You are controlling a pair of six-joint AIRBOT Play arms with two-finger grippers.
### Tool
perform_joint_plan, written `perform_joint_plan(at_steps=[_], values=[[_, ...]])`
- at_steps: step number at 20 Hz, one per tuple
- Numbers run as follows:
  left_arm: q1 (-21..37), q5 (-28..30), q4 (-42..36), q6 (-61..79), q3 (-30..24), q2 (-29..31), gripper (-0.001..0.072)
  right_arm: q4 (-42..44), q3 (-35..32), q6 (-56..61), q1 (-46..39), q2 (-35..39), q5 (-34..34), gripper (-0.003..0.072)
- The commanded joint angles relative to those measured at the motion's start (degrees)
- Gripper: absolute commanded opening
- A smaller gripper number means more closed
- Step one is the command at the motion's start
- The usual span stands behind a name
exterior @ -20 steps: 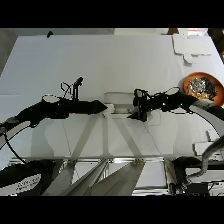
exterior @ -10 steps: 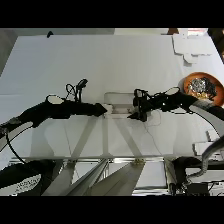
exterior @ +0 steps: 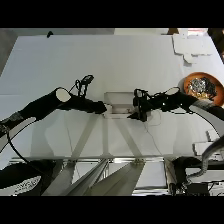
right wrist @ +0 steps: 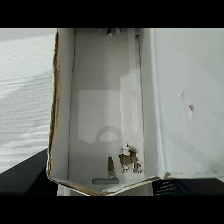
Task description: Fold the box and place the chain.
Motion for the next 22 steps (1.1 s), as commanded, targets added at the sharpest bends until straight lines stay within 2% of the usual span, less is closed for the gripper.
perform_joint_plan(at_steps=[1, 5, 11, 14, 17, 22], values=[[-2.60, -1.44, 10.73, -12.57, 3.08, -0.83, 0.0413, -0.02, 0.04, 0.00, -0.02, 0.00, 0.02, 0.0544], [-5.31, -6.71, 20.22, -22.67, 8.13, -4.00, 0.0413, -0.04, 0.04, 0.00, 0.00, 0.00, 0.02, 0.0544], [-7.19, -13.05, 28.11, -29.79, 13.53, -5.16, 0.0413, -0.02, 0.04, 0.00, 0.00, 0.00, 0.02, 0.0544], [-7.19, -15.19, 25.99, -32.24, 16.33, -5.27, 0.0415, -0.02, 0.04, 0.00, 0.00, 0.00, 0.02, 0.0544], [-7.21, -14.97, 22.75, -32.17, 18.80, -5.29, 0.0414, -0.02, 0.04, 0.00, 0.00, 0.00, 0.02, 0.0544], [-8.48, -18.93, 24.22, -32.17, 18.91, -6.40, 0.0414, -0.02, 0.04, 0.00, 0.00, 0.00, 0.04, 0.0544]])
